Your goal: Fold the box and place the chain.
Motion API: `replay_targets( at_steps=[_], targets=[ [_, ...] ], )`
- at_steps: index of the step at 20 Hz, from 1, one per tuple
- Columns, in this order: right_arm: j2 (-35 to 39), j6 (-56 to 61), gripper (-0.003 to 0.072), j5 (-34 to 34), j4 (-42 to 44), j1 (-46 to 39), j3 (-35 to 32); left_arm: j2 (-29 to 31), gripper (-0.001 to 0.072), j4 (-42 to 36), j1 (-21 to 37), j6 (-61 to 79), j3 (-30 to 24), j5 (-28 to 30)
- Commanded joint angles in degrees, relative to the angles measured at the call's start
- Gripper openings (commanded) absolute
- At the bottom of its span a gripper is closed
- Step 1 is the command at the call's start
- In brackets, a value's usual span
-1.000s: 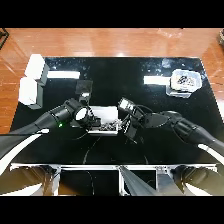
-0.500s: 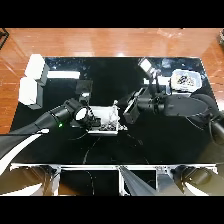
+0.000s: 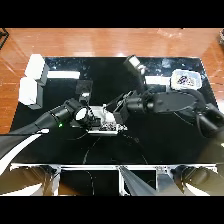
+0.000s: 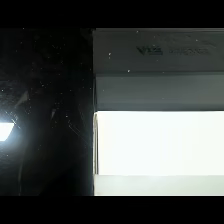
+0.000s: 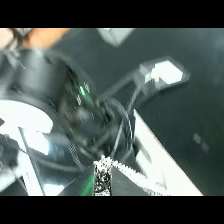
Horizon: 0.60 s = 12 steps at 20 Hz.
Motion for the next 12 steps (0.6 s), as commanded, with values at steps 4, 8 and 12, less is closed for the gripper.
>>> replay_targets(
  at_steps=[4, 8, 12],
  targets=[
    [-4.6, 1.9, 0.0701, -10.8, -9.4, -1.6, 0.0, 0.0, 0.0018, 0.0, 0.0, 0.1, 0.0, 0.0],
    [-2.8, -1.1, 0.0701, -18.0, -14.1, -12.7, -3.2, 0.0, 0.0018, 0.0, 0.0, 0.1, 0.0, 0.0],
    [-2.8, -11.0, 0.0701, -7.3, -13.6, -16.3, -17.6, 0.0, 0.0018, 0.0, 0.0, 0.1, 0.0, 0.1]
  ],
)
